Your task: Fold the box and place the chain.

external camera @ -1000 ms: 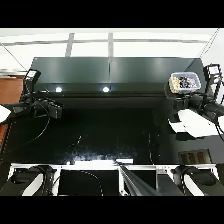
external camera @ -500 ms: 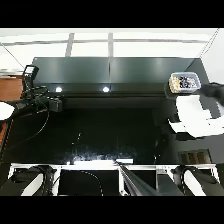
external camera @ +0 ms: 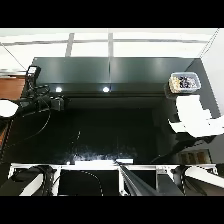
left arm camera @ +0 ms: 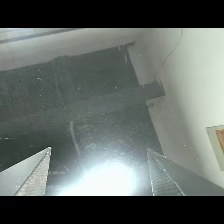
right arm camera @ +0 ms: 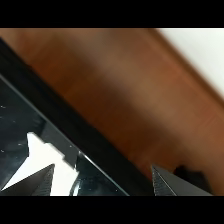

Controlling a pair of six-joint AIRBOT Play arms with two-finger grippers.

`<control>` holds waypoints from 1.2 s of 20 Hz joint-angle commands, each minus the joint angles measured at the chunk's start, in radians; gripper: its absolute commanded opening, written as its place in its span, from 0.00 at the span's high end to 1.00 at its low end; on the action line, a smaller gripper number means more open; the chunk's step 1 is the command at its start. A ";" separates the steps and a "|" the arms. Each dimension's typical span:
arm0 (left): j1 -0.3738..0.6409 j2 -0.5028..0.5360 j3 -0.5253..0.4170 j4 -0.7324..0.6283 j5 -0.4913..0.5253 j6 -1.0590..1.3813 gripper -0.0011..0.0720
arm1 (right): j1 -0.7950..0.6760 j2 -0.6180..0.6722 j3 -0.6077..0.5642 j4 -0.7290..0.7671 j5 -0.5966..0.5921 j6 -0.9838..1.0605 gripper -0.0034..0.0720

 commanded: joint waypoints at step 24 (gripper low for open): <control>0.000 -0.003 0.000 -0.031 0.000 -0.042 0.01 | 0.014 -0.282 0.234 0.486 0.638 -0.425 0.94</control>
